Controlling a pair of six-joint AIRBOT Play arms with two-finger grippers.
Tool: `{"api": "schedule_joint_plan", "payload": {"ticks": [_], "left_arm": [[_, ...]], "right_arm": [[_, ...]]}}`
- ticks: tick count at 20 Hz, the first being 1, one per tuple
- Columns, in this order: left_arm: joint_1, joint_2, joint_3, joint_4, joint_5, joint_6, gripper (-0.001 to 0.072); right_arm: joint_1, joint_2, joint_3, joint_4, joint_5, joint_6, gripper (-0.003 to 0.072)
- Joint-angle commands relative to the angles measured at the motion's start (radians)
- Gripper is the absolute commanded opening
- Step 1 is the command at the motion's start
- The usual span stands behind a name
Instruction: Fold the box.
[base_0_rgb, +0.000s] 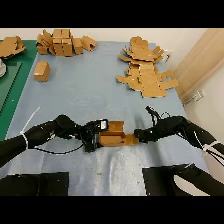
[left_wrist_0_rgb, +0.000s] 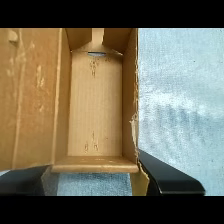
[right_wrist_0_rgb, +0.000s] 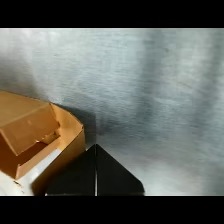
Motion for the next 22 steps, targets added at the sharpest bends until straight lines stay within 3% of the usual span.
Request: {"api": "schedule_joint_plan", "payload": {"ticks": [1, 6, 7, 8, 22], "left_arm": [[0.0, 0.0, 0.001, 0.0, 0.0, 0.0, 0.0355], [0.0, 0.0, 0.001, 0.0, 0.0, 0.0, 0.0355], [0.0, 0.0, 0.001, 0.0, 0.0, 0.0, 0.0356], [0.0, 0.0, 0.001, 0.0, 0.0, 0.0, 0.0356], [0.0, 0.0, 0.001, 0.0, -0.001, 0.0, 0.0355]], "right_arm": [[0.022, 0.037, 0.007, 0.027, 0.001, -0.002, 0.0003], [0.034, 0.071, 0.012, 0.035, -0.004, -0.007, 0.0009], [0.039, 0.073, 0.012, 0.035, -0.005, -0.014, 0.0089], [0.045, 0.074, 0.012, 0.036, -0.011, -0.015, 0.0112], [0.136, 0.07, 0.095, 0.084, -0.023, -0.009, 0.0112]]}}
